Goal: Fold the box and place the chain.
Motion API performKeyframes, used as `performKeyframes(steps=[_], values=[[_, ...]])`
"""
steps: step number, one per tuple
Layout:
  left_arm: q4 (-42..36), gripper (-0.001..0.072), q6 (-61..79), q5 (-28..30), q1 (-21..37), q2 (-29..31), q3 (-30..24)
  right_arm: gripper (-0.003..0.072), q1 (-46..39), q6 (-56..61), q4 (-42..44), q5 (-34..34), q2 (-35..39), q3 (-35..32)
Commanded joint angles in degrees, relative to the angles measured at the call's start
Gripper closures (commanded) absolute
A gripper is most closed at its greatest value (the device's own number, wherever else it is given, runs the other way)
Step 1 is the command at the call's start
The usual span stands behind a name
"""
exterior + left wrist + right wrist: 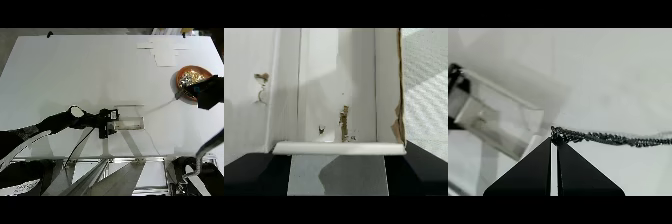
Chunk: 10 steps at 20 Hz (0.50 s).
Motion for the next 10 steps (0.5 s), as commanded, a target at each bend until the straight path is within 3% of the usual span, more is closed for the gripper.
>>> performKeyframes(steps=[1,5,10], values=[[0.0,0.0503,0.02,0.02,0.02,0.04,-0.02,0.067,4.98,0.39,2.16,1.99,3.58,-0.02],[0.0,0.0503,0.02,0.02,0.02,0.04,-0.02,0.067,9.44,0.42,4.63,2.32,4.55,-0.02],[0.02,0.0503,0.02,0.0,0.02,0.04,-0.02,0.067,21.09,0.09,5.86,1.7,4.37,-0.44]])
